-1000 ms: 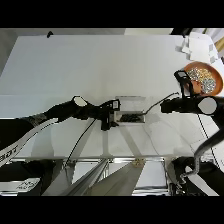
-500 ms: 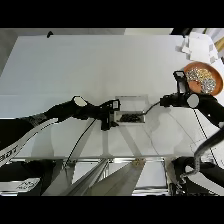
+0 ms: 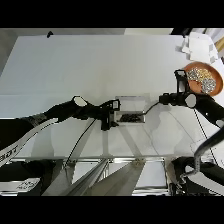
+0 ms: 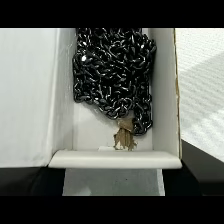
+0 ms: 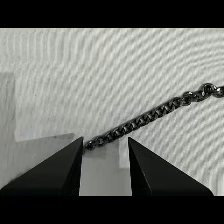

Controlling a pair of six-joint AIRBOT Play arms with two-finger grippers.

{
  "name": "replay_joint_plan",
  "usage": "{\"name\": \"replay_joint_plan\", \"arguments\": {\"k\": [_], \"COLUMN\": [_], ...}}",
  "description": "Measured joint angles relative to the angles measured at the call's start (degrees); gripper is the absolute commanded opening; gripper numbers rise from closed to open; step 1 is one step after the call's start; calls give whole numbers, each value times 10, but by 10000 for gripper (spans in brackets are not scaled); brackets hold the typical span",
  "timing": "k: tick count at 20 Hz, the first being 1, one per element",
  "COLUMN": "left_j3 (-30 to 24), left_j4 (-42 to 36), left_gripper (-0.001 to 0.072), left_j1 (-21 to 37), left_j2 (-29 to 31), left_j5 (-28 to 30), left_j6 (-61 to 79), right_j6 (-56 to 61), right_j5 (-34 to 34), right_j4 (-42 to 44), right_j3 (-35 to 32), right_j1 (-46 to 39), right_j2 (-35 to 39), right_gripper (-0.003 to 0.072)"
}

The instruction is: Fold the box and place the chain.

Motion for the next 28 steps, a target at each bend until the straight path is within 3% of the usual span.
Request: {"name": "replay_joint_plan", "arguments": {"k": [9, 12, 15, 16, 17, 28], "left_j3": [0, 0, 0, 0, 0, 0], "left_j4": [0, 0, 0, 0, 0, 0], "left_gripper": [321, 321, 321, 321, 321, 321], "left_j1": [0, 0, 0, 0, 0, 0], "left_j2": [0, 0, 0, 0, 0, 0], "left_j5": [0, 0, 0, 0, 0, 0], "left_j6": [0, 0, 0, 0, 0, 0], "right_j6": [3, 3, 3, 3, 3, -9], "right_j5": [7, 5, 3, 3, 3, 26], "right_j4": [24, 25, 26, 26, 26, 25], "right_j3": [1, 1, 1, 0, 0, -1], "right_j1": [22, 29, 31, 31, 32, 35], "right_j2": [-41, -47, -49, -49, -49, 34], "right_gripper": [287, 178, 140, 53, 19, 18]}}
